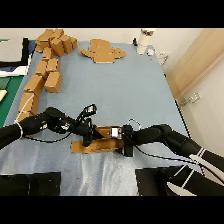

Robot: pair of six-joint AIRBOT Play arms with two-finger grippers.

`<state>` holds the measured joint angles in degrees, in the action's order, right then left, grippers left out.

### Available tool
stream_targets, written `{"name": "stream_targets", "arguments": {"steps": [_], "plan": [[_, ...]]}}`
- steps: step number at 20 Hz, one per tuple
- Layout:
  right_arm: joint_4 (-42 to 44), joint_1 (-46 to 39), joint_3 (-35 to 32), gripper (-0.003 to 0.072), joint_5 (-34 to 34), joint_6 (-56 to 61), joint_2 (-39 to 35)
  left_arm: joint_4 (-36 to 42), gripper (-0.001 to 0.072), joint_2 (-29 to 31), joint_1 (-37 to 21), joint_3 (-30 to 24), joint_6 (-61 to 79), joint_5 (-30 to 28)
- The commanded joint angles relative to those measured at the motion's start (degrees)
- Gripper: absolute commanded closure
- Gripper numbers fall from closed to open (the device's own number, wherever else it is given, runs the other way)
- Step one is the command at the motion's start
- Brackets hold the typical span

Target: Fold the box.

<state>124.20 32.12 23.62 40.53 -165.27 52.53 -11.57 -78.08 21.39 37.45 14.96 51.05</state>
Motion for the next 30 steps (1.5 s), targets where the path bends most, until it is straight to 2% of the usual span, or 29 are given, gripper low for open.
{"name": "stream_targets", "arguments": {"steps": [1, 18, 23, 30], "plan": [[1.6, -0.3, 0.5, -0.0034, 0.0, -1.7, 1.7, 0.0, 0.0696, 0.0, 0.0, 0.0, 0.0, 0.0], [-0.3, -0.4, 0.4, -0.003, 3.0, 0.3, 1.7, 0.0, 0.0696, 0.0, 0.0, 0.0, 0.0, 0.0], [2.3, -3.6, 0.4, -0.0028, 4.1, 1.3, 3.2, 0.0, 0.0696, 0.0, 0.0, 0.0, 0.0, 0.0], [2.3, -3.7, 0.5, -0.0024, 4.6, -0.9, 3.2, 0.0, 0.0696, 0.0, 0.0, 0.0, 0.0, 0.0]]}}
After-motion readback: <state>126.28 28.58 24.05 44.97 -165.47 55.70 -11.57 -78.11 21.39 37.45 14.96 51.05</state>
